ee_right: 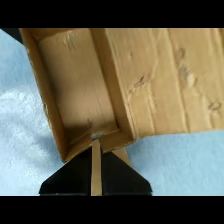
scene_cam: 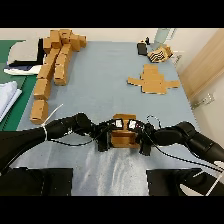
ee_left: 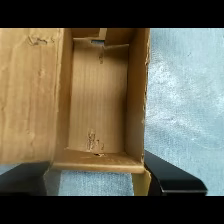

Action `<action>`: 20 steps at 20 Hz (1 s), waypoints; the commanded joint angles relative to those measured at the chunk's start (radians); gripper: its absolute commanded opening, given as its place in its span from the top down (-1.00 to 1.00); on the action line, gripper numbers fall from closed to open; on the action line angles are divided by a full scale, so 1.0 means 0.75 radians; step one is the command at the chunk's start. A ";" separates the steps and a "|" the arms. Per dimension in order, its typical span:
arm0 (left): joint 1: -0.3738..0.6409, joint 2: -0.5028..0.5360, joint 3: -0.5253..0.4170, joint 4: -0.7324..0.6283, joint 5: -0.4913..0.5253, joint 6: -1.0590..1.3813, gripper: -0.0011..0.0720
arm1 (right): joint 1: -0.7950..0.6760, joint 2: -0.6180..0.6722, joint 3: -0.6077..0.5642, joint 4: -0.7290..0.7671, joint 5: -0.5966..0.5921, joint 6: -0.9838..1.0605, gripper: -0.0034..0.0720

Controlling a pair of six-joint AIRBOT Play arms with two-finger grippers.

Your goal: Fold the box.

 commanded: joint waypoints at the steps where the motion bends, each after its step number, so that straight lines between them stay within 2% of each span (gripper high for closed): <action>1: -0.001 0.001 -0.001 0.000 0.001 0.000 -0.25 | 0.002 0.003 -0.008 0.073 0.078 -0.090 0.68; 3: -0.001 0.001 -0.001 0.000 0.001 0.000 -0.25 | 0.002 0.003 -0.009 0.135 0.068 -0.100 0.66; 4: -0.001 0.001 -0.001 0.000 0.001 0.000 -0.25 | 0.002 0.003 -0.013 0.148 0.063 -0.100 0.53; 5: -0.001 0.001 -0.001 0.000 0.001 0.000 -0.25 | 0.002 0.003 -0.020 0.155 0.061 -0.101 0.09; 6: -0.001 0.001 -0.001 0.000 0.001 0.000 -0.25 | 0.002 0.003 -0.028 0.156 0.061 -0.101 -0.18; 9: -0.001 0.001 -0.001 0.000 0.001 0.000 -0.25 | 0.002 0.003 -0.042 0.193 0.065 -0.130 -0.24; 10: -0.001 0.001 -0.001 0.000 0.001 0.000 -0.25 | 0.002 0.003 -0.046 0.203 0.076 -0.148 -0.31; 11: -0.001 0.001 -0.001 0.000 0.001 0.000 -0.25 | 0.002 0.002 -0.050 0.209 0.090 -0.152 -0.50; 18: -0.001 0.001 -0.001 0.000 0.001 0.000 -0.25 | 0.000 0.003 -0.051 0.185 0.096 -0.158 -0.49; 19: -0.001 0.001 -0.001 0.000 0.001 0.000 -0.25 | -0.001 0.005 -0.051 0.161 0.085 -0.149 -0.41; 20: -0.001 0.001 -0.001 0.000 0.001 0.000 -0.25 | -0.002 0.013 -0.048 0.102 0.061 -0.111 -0.12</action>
